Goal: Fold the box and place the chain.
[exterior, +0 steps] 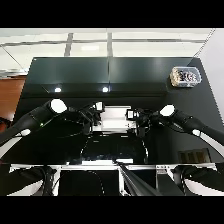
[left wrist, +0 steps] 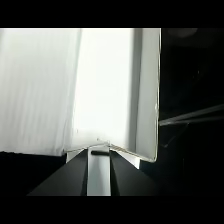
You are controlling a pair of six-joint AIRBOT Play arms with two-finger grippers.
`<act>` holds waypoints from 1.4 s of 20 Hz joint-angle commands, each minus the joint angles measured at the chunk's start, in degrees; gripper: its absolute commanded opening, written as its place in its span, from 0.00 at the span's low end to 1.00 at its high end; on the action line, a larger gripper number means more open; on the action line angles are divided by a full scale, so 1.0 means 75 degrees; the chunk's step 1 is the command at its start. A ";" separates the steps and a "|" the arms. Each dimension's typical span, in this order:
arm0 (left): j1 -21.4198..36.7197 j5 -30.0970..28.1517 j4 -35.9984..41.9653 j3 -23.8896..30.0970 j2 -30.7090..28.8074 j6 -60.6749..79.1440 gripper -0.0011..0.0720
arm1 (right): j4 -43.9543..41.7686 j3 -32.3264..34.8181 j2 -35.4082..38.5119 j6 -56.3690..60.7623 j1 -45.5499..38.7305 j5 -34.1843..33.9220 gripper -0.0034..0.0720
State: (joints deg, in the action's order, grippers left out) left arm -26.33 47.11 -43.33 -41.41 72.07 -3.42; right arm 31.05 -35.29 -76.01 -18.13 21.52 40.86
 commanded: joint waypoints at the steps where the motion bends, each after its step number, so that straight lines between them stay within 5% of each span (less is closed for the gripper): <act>1: -0.0006 -0.0085 0.0781 0.0003 0.0154 0.0076 0.25 | 0.0000 0.0000 -0.0003 -0.0003 0.0003 0.0003 0.69; 7: -0.0079 -0.0055 0.0784 0.0000 0.0542 0.0289 0.22 | 0.0000 0.0000 -0.0003 -0.0003 0.0003 0.0003 0.69; 10: -0.0082 -0.0073 0.0784 0.0000 0.0539 0.0291 0.12 | 0.0000 0.0000 -0.0003 -0.0003 0.0003 0.0003 0.69; 12: -0.0082 -0.0079 0.0781 0.0000 0.0542 0.0297 0.46 | 0.0000 0.0000 -0.0003 -0.0003 0.0003 0.0000 0.69; 14: -0.0085 -0.0079 0.0551 -0.0020 0.0542 0.0294 0.42 | 0.0000 0.0000 -0.0003 0.0000 0.0003 0.0000 0.69; 15: -0.0085 -0.0070 0.0393 -0.0044 0.0542 0.0294 0.31 | 0.0000 0.0000 -0.0003 0.0000 0.0003 0.0003 0.69; 16: -0.0082 -0.0073 0.0379 -0.0050 0.0539 0.0294 0.33 | 0.0000 0.0000 -0.0003 0.0000 0.0003 0.0003 0.69; 18: -0.0082 -0.0073 0.0382 -0.0079 0.0539 0.0294 0.56 | 0.0000 0.0000 -0.0003 -0.0003 0.0003 0.0003 0.69; 23: -0.0079 -0.0020 0.0385 -0.0224 0.0522 0.0198 0.58 | 0.0000 0.0000 -0.0003 0.0000 0.0003 0.0000 0.69; 24: -0.0061 0.0117 0.0367 -0.0303 0.0504 0.0201 0.51 | 0.0000 0.0000 -0.0003 0.0000 0.0003 0.0000 0.69; 25: -0.0041 0.0283 0.0192 -0.0408 0.0446 0.0201 0.15 | 0.0000 0.0000 -0.0003 0.0003 0.0003 0.0000 0.69; 26: -0.0012 0.0510 -0.0099 -0.0542 0.0358 0.0090 0.05 | 0.0000 0.0000 -0.0003 0.0000 0.0003 0.0000 0.69; 28: 0.0169 0.0938 -0.0764 -0.0810 0.0032 -0.1105 0.05 | 0.0000 0.0000 -0.0003 0.0000 0.0003 0.0000 0.69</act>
State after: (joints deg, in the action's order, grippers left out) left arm -26.20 50.30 -43.44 -45.28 74.43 -4.05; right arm 31.05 -35.33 -75.99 -18.20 21.52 40.80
